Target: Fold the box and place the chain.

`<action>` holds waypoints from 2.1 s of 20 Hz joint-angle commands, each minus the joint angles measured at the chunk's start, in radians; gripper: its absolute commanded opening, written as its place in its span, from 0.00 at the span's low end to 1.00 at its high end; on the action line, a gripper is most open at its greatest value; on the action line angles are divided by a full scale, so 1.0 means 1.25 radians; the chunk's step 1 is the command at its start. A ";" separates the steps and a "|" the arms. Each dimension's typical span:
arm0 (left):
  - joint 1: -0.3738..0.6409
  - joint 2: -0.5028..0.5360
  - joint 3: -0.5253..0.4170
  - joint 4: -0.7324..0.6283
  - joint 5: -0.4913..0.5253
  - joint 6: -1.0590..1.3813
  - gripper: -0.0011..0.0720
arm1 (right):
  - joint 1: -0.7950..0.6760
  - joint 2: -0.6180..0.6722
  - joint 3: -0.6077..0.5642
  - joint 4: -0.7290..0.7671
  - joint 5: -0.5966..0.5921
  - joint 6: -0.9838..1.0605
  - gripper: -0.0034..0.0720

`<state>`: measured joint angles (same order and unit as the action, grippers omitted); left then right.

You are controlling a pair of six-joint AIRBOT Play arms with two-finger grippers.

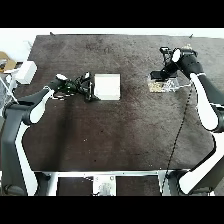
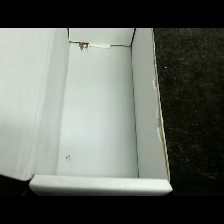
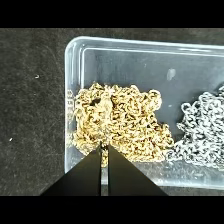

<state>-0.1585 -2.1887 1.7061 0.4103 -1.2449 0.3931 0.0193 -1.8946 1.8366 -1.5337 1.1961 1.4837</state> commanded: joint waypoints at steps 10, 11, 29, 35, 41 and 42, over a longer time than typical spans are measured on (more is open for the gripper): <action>0.000 0.000 0.000 0.000 0.000 0.000 0.49 | 0.002 0.214 0.001 -0.029 0.001 -0.027 0.05; -0.001 0.000 0.000 0.000 0.000 0.000 0.49 | 0.007 0.224 0.001 -0.023 -0.001 -0.027 0.05; -0.001 0.000 0.000 0.000 0.000 0.000 0.49 | 0.015 0.182 -0.108 -0.093 -0.096 0.004 0.05; -0.001 0.000 0.000 0.000 0.000 0.000 0.49 | 0.015 0.153 -0.266 -0.059 -0.309 0.046 0.05; -0.001 0.000 0.000 0.000 0.000 0.000 0.49 | 0.015 0.089 -0.266 -0.053 -0.313 0.046 0.29; -0.001 0.000 0.000 0.000 0.000 0.000 0.49 | 0.015 0.085 -0.266 -0.054 -0.314 0.046 0.29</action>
<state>-0.1585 -2.1887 1.7061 0.4099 -1.2449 0.3931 0.0387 -1.7638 1.5112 -1.6047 0.8227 1.5364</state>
